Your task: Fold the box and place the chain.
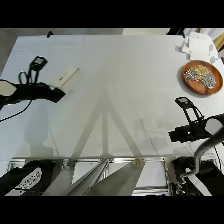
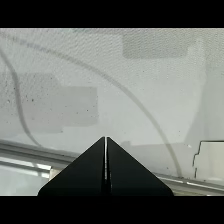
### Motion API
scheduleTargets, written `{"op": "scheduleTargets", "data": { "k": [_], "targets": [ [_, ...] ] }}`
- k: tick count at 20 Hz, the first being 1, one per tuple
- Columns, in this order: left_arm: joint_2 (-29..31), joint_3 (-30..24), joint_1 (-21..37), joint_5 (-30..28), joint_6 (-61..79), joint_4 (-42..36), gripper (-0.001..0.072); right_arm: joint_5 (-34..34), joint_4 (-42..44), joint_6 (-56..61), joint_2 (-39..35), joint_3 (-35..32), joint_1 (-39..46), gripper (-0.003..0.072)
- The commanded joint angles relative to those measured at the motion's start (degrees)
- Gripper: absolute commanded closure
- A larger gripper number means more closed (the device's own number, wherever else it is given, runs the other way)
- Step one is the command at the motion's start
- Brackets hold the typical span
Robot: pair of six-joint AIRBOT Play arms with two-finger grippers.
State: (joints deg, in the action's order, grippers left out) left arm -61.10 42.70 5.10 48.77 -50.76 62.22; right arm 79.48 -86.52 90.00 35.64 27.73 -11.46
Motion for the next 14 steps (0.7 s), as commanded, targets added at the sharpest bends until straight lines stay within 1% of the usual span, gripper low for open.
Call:
{"op": "scheduleTargets", "data": {
  "k": [1,4,11,12,13,14],
  "targets": [
    [0.85,-1.31,8.5,3.43,-8.63,6.16,0.0704,0.02,0.0,0.02,-0.04,-0.04,0.04,0.067],
    [0.76,-4.5,9.6,1.46,-9.75,9.68,0.0704,0.02,0.0,0.02,-0.04,-0.02,0.04,0.067],
    [0.28,-9.92,9.57,-2.51,-9.73,10.78,0.0694,0.02,0.0,0.02,-0.04,-0.04,0.04,0.067],
    [-0.24,-10.34,9.57,-2.27,-9.75,10.88,0.0676,0.02,0.0,0.02,-0.04,-0.04,0.04,0.067],
    [-0.55,-10.38,9.51,-2.05,-9.75,10.82,0.0584,0.02,0.0,0.02,-0.04,-0.04,0.04,0.067],
    [-0.5,-10.38,9.44,-2.05,-9.75,10.73,0.0477,0.02,0.0,0.02,-0.04,-0.02,0.04,0.067]
  ]
}}
